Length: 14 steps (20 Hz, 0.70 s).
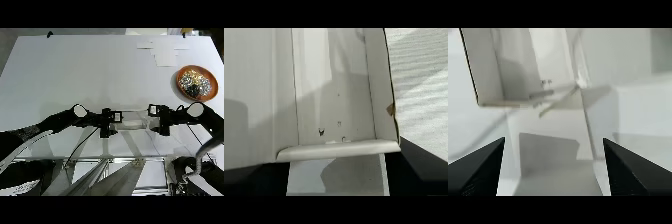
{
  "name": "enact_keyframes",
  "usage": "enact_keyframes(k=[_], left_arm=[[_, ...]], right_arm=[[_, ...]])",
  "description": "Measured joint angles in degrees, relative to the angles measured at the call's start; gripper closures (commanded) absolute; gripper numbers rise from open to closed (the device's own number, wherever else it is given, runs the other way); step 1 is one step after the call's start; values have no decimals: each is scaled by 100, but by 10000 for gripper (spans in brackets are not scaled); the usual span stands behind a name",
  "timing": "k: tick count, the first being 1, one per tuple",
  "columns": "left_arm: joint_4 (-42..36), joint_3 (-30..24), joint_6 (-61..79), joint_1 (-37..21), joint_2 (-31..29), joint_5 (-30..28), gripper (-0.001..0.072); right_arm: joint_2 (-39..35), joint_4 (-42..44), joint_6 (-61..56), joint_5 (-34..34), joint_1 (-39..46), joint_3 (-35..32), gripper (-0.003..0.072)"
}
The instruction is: Fold the box and place the chain.
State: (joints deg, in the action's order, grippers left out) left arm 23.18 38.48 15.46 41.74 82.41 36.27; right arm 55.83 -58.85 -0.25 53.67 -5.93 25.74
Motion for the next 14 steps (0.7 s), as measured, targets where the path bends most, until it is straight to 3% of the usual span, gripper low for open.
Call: enact_keyframes(k=[1, 2, 4, 5, 9, 14], left_arm=[[0, 0, 0, 0, -2, 0, 576], [0, 0, 0, 0, 0, 0, 576], [0, 0, -2, 0, 0, -2, 576], [0, 0, -2, 0, -2, -2, 576], [0, 0, -2, 0, 0, -2, 576], [-2, 0, -4, 0, 0, -2, 576]], right_arm=[[-249, -125, -173, -2, 0, 0, 63], [-479, -153, -304, -22, -2, -2, 207], [-940, 74, -494, -105, 0, -2, 584], [-1132, 286, -557, -116, -2, -2, 672], [-1504, 1460, -669, -203, -2, -2, 675], [-1008, 2437, -708, -691, -2, -2, 676]])
